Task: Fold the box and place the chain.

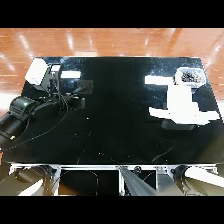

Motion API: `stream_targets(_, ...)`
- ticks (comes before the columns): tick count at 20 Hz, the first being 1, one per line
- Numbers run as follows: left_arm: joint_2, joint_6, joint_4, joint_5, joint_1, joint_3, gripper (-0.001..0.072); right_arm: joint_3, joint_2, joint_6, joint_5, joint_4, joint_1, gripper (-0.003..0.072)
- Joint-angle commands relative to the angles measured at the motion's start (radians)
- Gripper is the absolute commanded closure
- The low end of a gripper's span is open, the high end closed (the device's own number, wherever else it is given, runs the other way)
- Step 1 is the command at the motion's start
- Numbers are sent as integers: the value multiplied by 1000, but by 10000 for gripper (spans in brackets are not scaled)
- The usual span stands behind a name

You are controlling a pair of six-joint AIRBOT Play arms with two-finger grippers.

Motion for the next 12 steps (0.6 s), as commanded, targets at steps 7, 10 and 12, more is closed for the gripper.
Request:
stream_targets(7,-26,2,-23,-40,0,1,692,101,-354,-254,466,258,-269,-7)
stream_targets(10,-26,2,-49,-57,-1,1,692,213,-461,-259,529,257,-227,-7)
stream_targets(12,-26,2,-74,-56,0,1,692,257,-505,-271,531,230,-193,-7)
